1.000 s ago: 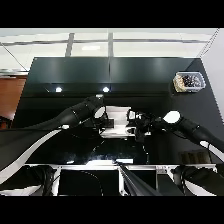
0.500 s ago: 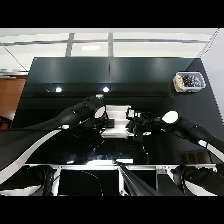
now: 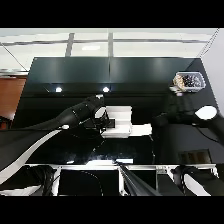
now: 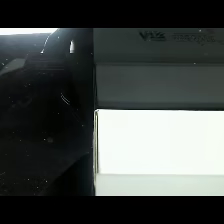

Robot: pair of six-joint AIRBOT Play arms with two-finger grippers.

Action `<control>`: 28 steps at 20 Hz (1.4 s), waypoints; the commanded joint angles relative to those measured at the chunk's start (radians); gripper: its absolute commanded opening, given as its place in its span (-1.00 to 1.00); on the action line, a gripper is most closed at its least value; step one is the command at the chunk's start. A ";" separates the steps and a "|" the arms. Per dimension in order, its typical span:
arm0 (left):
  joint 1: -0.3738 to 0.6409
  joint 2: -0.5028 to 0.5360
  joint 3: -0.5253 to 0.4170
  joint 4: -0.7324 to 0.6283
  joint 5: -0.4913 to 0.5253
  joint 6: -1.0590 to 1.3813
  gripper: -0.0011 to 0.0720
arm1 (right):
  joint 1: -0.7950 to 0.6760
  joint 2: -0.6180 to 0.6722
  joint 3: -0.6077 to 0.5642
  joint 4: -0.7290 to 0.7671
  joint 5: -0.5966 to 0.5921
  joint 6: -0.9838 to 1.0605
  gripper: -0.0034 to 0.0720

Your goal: Fold the box and place the chain.

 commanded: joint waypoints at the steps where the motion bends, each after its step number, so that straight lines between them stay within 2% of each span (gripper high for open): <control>1: 0.001 0.001 0.001 0.000 0.000 0.000 -0.89 | -0.217 0.010 -0.040 0.021 0.090 0.338 -0.88; 5: 0.001 0.000 0.001 0.000 0.000 0.000 -0.89 | -0.200 -0.101 -0.077 0.117 0.166 0.356 -0.88; 8: 0.001 0.000 0.001 0.000 0.000 0.000 -0.89 | -0.099 -0.189 -0.076 0.150 0.201 0.317 -0.88; 14: 0.001 0.001 0.001 0.000 -0.001 0.000 -0.89 | 0.087 -0.291 -0.063 0.483 0.232 0.062 -0.88; 15: 0.001 0.001 0.001 0.000 -0.001 0.000 -0.89 | 0.097 -0.291 -0.045 0.489 0.252 0.046 -0.87; 16: 0.001 0.001 0.001 0.000 -0.001 0.000 -0.89 | 0.101 -0.291 -0.025 0.476 0.270 0.045 -0.77; 18: 0.001 0.001 0.001 0.000 -0.002 0.000 -0.89 | 0.101 -0.291 0.011 0.443 0.306 0.045 0.68; 21: 0.001 0.001 0.001 -0.001 -0.004 0.000 -0.89 | 0.123 -0.291 0.031 0.451 0.315 0.053 0.74; 24: 0.001 0.001 0.001 -0.001 -0.004 0.000 -0.89 | 0.213 -0.291 0.069 0.443 0.257 0.082 0.74; 28: 0.001 0.001 0.001 0.000 -0.004 0.000 -0.89 | 0.342 -0.291 0.158 0.230 0.129 0.290 0.73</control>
